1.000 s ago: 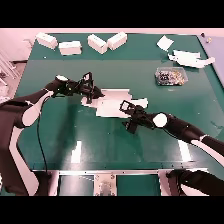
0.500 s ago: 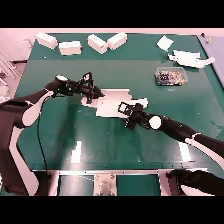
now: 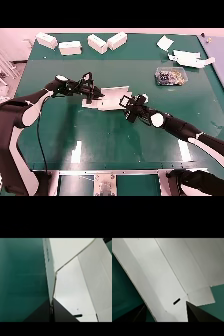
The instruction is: Fold the box and place the chain.
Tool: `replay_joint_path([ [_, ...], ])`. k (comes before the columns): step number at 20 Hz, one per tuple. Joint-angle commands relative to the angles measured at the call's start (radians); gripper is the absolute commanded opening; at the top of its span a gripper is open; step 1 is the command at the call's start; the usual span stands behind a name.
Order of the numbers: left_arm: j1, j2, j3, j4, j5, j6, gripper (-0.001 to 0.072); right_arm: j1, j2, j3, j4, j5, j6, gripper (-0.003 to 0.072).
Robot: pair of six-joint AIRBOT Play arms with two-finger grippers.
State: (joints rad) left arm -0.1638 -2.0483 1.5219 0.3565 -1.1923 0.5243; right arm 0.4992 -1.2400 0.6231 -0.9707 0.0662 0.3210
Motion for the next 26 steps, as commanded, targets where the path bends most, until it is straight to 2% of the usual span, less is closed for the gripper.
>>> replay_joint_path([
  [1,-0.001,0.000,0.000,0.070,-0.001,0.000,0.0025,-0.006,0.008,0.013,-0.010,-0.007,-0.032,0.0552],
  [7,-0.001,0.000,0.000,0.070,-0.001,0.000,0.0025,-0.053,0.006,0.039,-0.011,0.005,-0.076,0.0552],
  [15,-0.001,0.000,0.000,0.070,0.000,0.000,0.0025,-0.096,-0.089,0.185,0.002,0.229,-0.211,0.0552],
  [21,-0.001,0.000,0.000,0.070,-0.001,0.000,0.0025,-0.220,-0.109,0.257,0.253,0.465,-0.484,0.0602],
  [26,-0.001,0.000,0.000,0.070,0.000,0.000,0.0025,-0.293,-0.121,0.269,0.310,0.568,-0.580,0.0613],
])
